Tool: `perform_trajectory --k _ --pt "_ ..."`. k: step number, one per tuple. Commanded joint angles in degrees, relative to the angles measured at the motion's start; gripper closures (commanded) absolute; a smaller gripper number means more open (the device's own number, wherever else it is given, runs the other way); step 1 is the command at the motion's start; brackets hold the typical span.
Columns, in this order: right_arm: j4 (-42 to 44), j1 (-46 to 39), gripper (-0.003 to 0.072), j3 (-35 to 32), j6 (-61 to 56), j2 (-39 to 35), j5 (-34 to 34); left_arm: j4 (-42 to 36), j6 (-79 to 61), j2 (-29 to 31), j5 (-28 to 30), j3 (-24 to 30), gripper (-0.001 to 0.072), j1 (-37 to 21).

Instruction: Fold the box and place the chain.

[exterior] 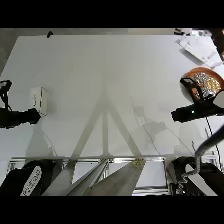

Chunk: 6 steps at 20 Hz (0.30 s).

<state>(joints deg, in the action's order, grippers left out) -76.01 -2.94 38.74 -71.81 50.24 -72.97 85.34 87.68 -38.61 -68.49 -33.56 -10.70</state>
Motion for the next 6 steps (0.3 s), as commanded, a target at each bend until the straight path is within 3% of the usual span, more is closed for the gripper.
perform_trajectory --k 1,6 --pt "0.0 0.0 0.0668 0.1 -0.1 0.0 0.0 -5.0 -0.4 0.9 -0.8 0.0 0.0006 0.0" --pt "0.0 0.0 0.0668 0.1 -0.1 0.0 0.0 -4.8 -0.5 0.9 -0.3 0.0 0.0006 0.0"
